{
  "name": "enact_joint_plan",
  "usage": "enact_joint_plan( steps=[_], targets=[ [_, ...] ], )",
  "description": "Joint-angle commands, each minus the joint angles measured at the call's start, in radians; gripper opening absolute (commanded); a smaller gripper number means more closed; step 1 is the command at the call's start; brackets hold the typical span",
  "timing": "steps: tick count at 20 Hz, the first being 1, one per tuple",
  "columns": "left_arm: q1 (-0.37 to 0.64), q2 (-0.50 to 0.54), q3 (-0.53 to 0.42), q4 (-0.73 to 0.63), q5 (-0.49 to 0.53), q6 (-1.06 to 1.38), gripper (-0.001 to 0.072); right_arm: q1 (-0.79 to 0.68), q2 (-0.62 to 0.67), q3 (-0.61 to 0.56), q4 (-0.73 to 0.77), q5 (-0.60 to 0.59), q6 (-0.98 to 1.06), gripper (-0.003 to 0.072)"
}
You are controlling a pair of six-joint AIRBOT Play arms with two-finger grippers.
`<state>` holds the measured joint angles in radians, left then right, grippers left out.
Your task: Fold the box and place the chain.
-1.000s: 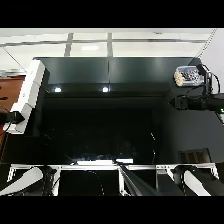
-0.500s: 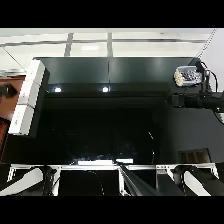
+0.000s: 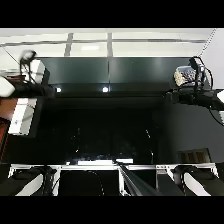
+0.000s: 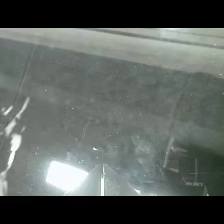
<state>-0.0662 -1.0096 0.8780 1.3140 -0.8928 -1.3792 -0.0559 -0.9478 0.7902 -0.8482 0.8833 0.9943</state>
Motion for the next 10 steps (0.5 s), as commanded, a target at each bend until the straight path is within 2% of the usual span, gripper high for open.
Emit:
enact_joint_plan(
  steps=[1, 5, 10],
  targets=[
    [-0.095, 0.089, -0.204, 0.007, 0.168, -0.047, 0.0025, 0.004, 0.000, 0.000, -0.009, -0.013, 0.000, 0.0019],
    [-0.093, 0.113, -0.214, -0.003, 0.133, -0.042, 0.0025, 0.004, 0.000, 0.000, -0.009, -0.013, 0.000, 0.0019],
    [-0.093, 0.254, -0.217, -0.003, 0.063, -0.042, 0.0025, 0.004, 0.000, 0.000, -0.009, -0.013, 0.000, 0.0020]
  ],
)
